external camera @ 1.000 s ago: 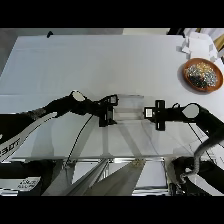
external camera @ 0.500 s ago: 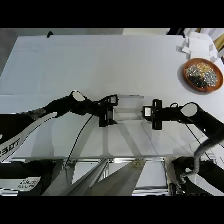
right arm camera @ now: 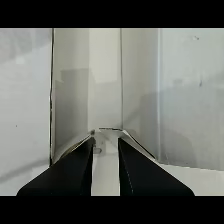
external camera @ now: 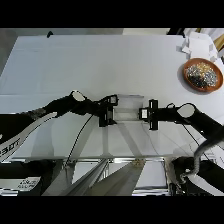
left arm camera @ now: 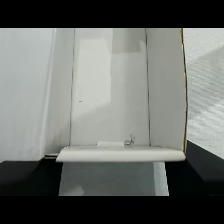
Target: Fold the box and place the chain.
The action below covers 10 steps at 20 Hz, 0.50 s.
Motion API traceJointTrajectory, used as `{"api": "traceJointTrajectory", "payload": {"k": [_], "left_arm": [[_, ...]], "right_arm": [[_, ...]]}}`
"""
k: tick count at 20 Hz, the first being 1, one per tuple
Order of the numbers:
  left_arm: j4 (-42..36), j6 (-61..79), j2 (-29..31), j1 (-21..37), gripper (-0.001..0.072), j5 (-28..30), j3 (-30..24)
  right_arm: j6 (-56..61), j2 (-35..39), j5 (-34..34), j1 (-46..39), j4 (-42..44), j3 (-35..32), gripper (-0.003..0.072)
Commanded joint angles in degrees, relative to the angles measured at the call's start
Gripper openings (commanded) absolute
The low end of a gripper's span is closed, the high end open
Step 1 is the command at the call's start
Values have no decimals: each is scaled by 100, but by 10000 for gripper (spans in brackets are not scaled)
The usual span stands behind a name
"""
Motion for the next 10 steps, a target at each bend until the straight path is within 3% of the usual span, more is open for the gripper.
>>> {"api": "traceJointTrajectory", "payload": {"k": [1, 3, 5, 6, 7, 10], "left_arm": [[-2, -2, 4, 0, 252, 4, -4], [-2, -2, 4, 0, 252, 4, -4], [-2, -4, 4, 0, 252, 4, -4], [-2, -2, 4, 0, 252, 4, -4], [-2, -2, 4, 0, 252, 4, -4], [-2, -4, 4, 0, 252, 4, -4]], "right_arm": [[-24, -20, -146, 44, 251, -2, 153], [-24, -55, -170, 44, 409, -2, 175], [-22, -125, -258, 44, 413, -2, 298], [-22, -160, -282, 44, 413, -2, 420], [-22, -173, -282, 44, 411, -2, 472], [22, -160, -278, 44, 409, -2, 460]]}}
